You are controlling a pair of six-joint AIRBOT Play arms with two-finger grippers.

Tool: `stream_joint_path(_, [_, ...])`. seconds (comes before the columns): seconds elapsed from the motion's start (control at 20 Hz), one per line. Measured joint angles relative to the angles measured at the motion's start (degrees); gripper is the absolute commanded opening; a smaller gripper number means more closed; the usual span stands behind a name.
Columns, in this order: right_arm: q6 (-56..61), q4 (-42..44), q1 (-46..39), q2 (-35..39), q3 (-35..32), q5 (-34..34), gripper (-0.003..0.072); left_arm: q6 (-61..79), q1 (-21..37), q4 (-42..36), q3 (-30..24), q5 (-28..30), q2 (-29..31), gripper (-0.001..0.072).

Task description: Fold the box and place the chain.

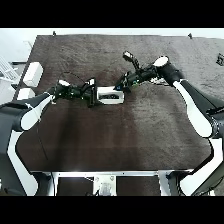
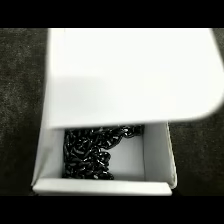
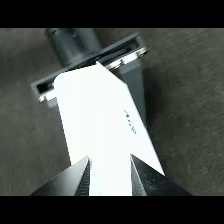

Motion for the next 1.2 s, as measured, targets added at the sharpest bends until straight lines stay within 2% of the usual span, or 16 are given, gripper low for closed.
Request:
stream_joint_path(0.4, [-3.48,-1.49,0.83,-0.63,0.0,0.79,0.0291,0.0,0.0,0.02,0.0,0.0,0.0,0.0349])
stream_joint_path(0.9, [-10.38,2.45,1.09,-1.31,0.04,0.52,0.0301,0.0,0.0,0.02,0.0,0.0,0.0,0.0349])
stream_joint_path(1.1, [-11.61,2.27,0.94,-1.97,0.04,-0.37,0.0295,-0.02,0.0,0.0,0.0,0.0,0.0,0.0349])
stream_joint_path(1.2, [-11.87,2.19,0.92,-2.14,0.04,-0.66,0.0269,-0.02,0.0,0.0,0.0,0.0,0.0,0.0349])
